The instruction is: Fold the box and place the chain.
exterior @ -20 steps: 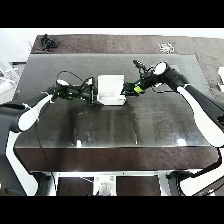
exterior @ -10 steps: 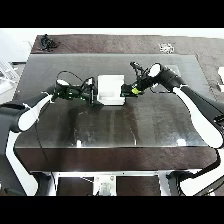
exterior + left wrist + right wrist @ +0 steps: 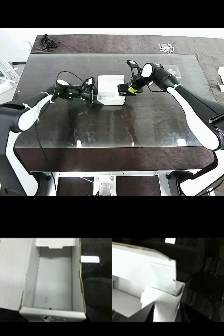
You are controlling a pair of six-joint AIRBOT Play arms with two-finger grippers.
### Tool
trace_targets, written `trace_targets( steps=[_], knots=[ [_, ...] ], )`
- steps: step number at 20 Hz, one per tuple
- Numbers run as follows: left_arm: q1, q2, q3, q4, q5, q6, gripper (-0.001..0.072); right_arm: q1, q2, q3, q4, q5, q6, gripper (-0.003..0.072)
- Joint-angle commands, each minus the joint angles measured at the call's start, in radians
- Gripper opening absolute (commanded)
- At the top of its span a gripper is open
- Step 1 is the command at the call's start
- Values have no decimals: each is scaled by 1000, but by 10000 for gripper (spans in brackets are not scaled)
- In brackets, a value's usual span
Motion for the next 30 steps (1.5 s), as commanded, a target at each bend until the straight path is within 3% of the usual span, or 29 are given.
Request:
trace_targets(
  steps=[1,6,12,21,29,30],
  knots=[
    [1,1,0,0,0,0,541,42,-6,16,-102,12,99,397],
    [1,1,0,0,0,0,541,64,-26,21,-140,21,167,396],
    [1,1,0,0,0,0,541,83,-35,43,-288,84,299,375],
    [1,1,0,0,0,0,541,129,-117,163,-352,173,364,366],
    [1,1,0,0,0,0,541,141,-131,181,-412,178,441,365],
    [1,0,0,0,0,0,541,141,-132,181,-418,176,454,332]
  ],
)
